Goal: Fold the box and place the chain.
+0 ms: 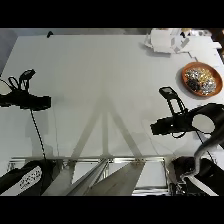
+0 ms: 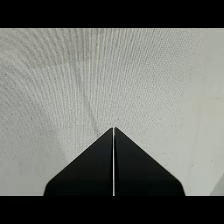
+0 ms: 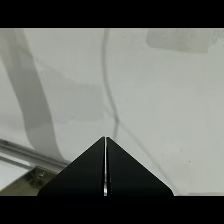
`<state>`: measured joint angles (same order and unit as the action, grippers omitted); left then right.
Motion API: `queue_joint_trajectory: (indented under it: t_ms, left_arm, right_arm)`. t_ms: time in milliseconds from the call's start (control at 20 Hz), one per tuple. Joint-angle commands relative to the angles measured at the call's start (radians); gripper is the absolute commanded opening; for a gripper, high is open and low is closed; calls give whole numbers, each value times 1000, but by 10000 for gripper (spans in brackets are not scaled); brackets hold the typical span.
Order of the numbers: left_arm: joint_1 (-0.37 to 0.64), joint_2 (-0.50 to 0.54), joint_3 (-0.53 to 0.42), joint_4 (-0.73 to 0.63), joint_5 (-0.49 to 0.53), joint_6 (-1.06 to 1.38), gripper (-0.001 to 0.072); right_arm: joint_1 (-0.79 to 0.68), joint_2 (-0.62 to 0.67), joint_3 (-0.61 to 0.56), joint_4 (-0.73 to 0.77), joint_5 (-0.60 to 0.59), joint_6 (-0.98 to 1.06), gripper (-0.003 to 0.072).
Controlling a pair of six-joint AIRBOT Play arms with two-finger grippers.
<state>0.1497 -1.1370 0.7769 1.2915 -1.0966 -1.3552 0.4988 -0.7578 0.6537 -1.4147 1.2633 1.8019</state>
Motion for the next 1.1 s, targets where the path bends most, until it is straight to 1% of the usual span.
queue_joint_trajectory:
  t_ms: [0, 200, 300, 400, 500, 600, 650, 700, 850, 900, 950, 1000, 1050]
  left_arm:
    - [0, 1, 0, 0, 0, 0, 9]
    - [0, 1, 0, 0, 0, 0, 9]
    - [0, 1, 0, 0, 0, 0, 9]
    - [0, 1, 0, 0, 0, 0, 9]
    - [0, 1, 0, 0, 0, 0, 9]
    - [0, 1, 0, 0, 0, 0, 9]
    - [0, 1, 0, 0, 0, 0, 9]
    - [0, 1, 0, 0, 0, 0, 9]
    - [0, 1, 0, 0, 0, 0, 9]
    - [0, 1, 0, 0, 0, 0, 9]
    - [0, 1, 0, 0, 0, 0, 9]
    - [0, 1, 0, 0, 0, 0, 9]
    - [0, 1, 0, 0, 0, 0, 9]
  right_arm:
    - [0, 0, 0, -3, 0, 0, 15]
    - [0, 0, 0, -12, 19, -4, 14]
    - [0, 0, 0, -72, 26, 15, 14]
    - [0, -1, 0, -192, 81, 92, 14]
    - [-1, -1, 0, -385, 169, 132, 14]
    - [-22, -1, 0, -590, 257, 127, 14]
    - [-66, -1, 0, -664, 274, 101, 14]
    - [-125, -1, 0, -702, 271, 57, 14]
    - [-391, -1, 0, -742, 215, -147, 21]
    - [-493, -1, 0, -749, 177, -191, 139]
    - [-586, -1, 0, -752, 137, -225, 296]
    - [-681, -2, 0, -752, 93, -265, 371]
    - [-755, -8, 0, -750, 50, -266, 371]
